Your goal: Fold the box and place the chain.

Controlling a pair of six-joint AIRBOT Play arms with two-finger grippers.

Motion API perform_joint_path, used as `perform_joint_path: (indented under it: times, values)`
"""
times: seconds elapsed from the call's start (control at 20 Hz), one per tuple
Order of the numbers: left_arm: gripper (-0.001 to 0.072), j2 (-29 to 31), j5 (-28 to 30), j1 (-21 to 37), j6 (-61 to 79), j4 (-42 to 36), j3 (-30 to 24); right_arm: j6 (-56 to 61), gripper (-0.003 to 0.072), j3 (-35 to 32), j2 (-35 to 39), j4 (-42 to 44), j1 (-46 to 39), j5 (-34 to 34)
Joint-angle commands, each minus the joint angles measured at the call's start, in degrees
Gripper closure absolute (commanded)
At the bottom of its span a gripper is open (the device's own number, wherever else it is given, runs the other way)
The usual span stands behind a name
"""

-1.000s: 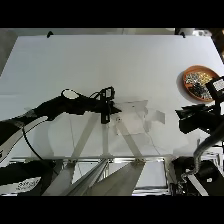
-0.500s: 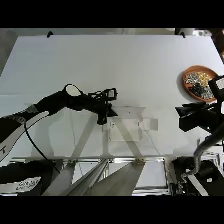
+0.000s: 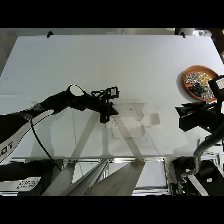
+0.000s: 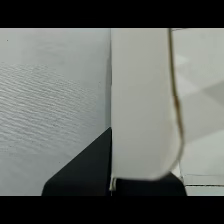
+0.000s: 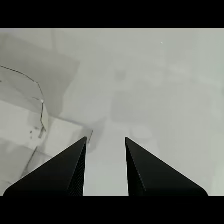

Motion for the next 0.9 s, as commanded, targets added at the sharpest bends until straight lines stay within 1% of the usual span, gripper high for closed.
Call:
perform_joint_path:
  times: [0.0,0.15,0.35,0.65,0.85]
  values:
    - [0.0706,-0.3,1.0,0.0,0.7,-1.6,0.1,0.0,0.0420,0.0,0.0,0.0,0.0,-0.1]
    - [0.0705,-1.0,1.0,0.0,0.9,-1.0,0.1,0.0,0.0420,0.0,0.0,0.0,0.0,-0.1]
    - [0.0706,-3.4,0.8,0.0,4.8,-1.2,0.1,0.0,0.0420,0.0,0.0,0.0,0.0,-0.1]
    - [0.0704,-3.4,-1.3,0.0,4.7,-1.2,0.1,0.0,0.0420,0.0,0.0,-0.1,0.0,-0.1]
    - [0.0703,-3.4,-1.4,0.0,4.7,-1.2,0.1,0.0,0.0420,0.0,0.0,-0.1,0.0,-0.1]
